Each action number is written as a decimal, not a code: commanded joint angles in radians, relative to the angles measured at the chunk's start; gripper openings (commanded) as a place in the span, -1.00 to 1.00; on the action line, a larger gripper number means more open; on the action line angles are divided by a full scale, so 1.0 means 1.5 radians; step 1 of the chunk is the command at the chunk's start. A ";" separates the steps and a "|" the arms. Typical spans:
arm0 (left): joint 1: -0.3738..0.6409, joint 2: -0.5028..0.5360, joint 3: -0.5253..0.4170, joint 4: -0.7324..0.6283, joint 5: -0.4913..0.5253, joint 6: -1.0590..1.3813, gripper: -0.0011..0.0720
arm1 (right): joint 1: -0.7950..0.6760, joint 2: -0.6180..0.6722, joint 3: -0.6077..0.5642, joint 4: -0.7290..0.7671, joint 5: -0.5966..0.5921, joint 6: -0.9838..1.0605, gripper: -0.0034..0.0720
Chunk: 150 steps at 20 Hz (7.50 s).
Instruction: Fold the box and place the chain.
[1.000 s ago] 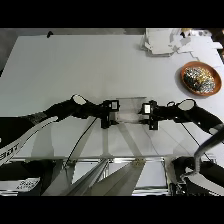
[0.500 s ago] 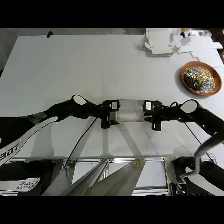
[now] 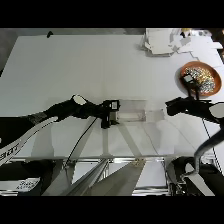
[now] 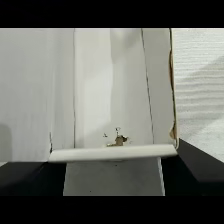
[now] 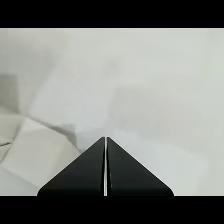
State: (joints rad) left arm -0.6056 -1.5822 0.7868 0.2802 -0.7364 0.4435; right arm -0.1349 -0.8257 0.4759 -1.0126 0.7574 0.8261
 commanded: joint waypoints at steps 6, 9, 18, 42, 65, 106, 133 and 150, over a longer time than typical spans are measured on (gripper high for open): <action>0.000 0.000 0.000 0.001 -0.001 0.000 -0.78 | -0.045 -0.135 0.000 -0.001 0.120 0.233 -0.87; 0.000 0.000 0.000 0.001 -0.001 0.000 -0.78 | -0.001 -0.205 0.000 0.074 0.131 0.217 -0.87; 0.000 0.000 0.000 0.001 -0.001 0.000 -0.78 | 0.040 -0.200 0.001 0.185 0.158 0.142 -0.57; 0.000 0.000 0.000 0.001 0.000 0.001 -0.78 | 0.145 -0.128 0.017 0.132 0.107 0.220 0.01; 0.000 0.000 0.000 0.001 0.000 0.001 -0.78 | 0.452 -0.272 0.209 -0.317 0.146 0.744 0.11; 0.000 0.000 0.000 0.001 -0.001 0.001 -0.78 | 0.478 -0.377 0.261 -0.385 0.184 0.893 -0.44; 0.000 0.000 0.000 0.001 -0.001 0.000 -0.78 | 0.478 -0.326 0.238 -0.385 0.178 0.841 -0.22; 0.000 0.000 0.000 0.001 -0.001 0.001 -0.78 | 0.051 -0.342 0.555 -0.460 0.339 0.460 -0.14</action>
State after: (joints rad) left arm -0.6060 -1.5822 0.7868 0.2810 -0.7376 0.4438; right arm 0.1688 -1.2236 1.1854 -1.6836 1.2938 1.6299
